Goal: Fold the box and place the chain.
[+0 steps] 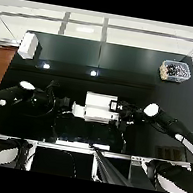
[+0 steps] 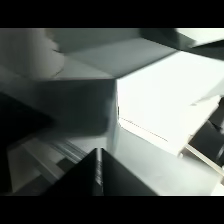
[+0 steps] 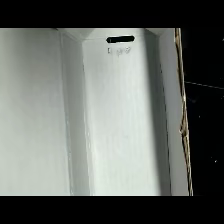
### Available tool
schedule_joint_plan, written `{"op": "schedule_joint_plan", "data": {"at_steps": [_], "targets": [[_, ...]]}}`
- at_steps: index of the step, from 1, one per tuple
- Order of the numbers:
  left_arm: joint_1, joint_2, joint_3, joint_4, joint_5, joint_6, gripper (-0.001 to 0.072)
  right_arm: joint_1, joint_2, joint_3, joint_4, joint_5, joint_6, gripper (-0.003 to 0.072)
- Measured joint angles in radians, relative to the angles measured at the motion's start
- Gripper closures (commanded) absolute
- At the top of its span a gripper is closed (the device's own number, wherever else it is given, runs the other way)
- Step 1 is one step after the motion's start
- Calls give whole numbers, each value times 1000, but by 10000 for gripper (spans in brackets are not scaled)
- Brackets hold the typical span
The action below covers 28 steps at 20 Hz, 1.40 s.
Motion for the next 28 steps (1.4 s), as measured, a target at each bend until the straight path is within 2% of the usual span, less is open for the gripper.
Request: {"op": "schedule_joint_plan", "data": {"at_steps": [1, 3, 10, 12, 20, 22, 28], "targets": [[-1, 0, 6, -8, -4, 8, 194, 0, 0, 0, 0, 0, 0, 494], [-2, 0, 18, -15, -20, 22, 146, 0, 0, 0, 0, 0, 0, 494], [-33, 0, 70, -17, -71, 38, 154, 0, 0, 0, 0, 0, 0, 494], [-69, 0, 99, 1, -70, 35, 212, 0, 0, 0, 0, 0, 0, 494], [-211, 0, 249, 212, -29, -223, 229, 0, 0, 0, 0, 0, 0, 494], [-232, 0, 271, 249, -28, -280, 273, 0, 0, 0, 0, 0, 0, 494], [-285, 0, 296, 293, -25, -366, 274, 0, 0, 0, 0, 0, 0, 494]]}}
